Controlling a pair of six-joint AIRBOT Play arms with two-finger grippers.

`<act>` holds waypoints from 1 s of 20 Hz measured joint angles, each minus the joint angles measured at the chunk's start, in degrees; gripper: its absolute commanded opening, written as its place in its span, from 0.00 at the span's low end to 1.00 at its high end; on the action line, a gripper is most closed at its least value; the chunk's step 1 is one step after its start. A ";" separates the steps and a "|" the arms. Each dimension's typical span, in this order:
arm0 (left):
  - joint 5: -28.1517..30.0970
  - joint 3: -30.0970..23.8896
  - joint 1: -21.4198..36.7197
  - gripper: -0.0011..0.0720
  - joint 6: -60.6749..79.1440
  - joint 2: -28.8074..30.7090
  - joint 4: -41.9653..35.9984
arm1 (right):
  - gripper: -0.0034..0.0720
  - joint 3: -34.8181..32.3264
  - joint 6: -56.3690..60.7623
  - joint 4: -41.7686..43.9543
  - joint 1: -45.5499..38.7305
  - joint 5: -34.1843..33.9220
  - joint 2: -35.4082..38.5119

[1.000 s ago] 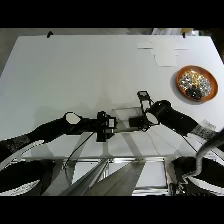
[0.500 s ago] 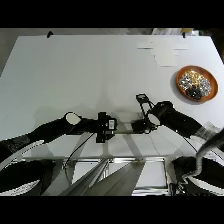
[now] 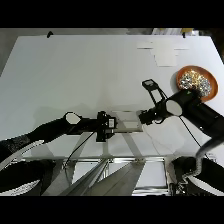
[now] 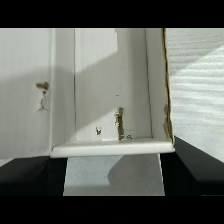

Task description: Fold the box and place the chain.

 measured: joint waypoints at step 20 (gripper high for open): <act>-0.26 0.00 0.00 0.22 0.00 0.00 -0.15 | 0.43 21.33 -18.32 0.04 -46.58 -2.64 -14.01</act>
